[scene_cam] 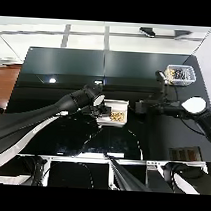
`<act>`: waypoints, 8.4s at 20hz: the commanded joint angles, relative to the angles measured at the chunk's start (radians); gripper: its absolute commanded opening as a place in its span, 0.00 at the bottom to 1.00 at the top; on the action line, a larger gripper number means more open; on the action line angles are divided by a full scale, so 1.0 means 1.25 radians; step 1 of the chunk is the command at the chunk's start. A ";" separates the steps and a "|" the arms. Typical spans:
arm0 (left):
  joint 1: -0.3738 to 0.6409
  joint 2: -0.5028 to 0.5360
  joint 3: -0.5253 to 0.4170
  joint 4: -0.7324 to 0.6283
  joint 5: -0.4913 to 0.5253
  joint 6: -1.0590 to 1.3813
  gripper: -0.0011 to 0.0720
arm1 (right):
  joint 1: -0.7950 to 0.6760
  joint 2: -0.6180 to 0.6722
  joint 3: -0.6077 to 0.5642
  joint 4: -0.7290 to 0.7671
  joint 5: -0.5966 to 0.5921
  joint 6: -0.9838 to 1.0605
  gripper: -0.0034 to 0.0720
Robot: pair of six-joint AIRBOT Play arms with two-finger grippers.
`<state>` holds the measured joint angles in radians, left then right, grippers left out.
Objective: Fold the box and place the chain.
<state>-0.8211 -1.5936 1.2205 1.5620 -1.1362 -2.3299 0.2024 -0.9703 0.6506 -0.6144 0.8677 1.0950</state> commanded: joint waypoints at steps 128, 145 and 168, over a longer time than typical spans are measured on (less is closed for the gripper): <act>0.286 0.121 -0.353 -0.797 0.279 2.008 0.52 | 0.094 -0.151 0.060 -0.085 0.063 -0.817 0.48; 0.286 0.121 -0.353 -0.797 0.279 2.008 0.52 | 0.024 -0.083 0.009 0.241 0.149 -0.259 0.07; 0.287 0.121 -0.353 -0.798 0.278 2.007 0.52 | 0.024 -0.316 0.007 0.231 0.061 -0.200 0.07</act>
<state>-0.4629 -1.4410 0.7784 0.5674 -0.7879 0.1799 0.2333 -1.3647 0.6594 -0.3145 0.9665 0.8425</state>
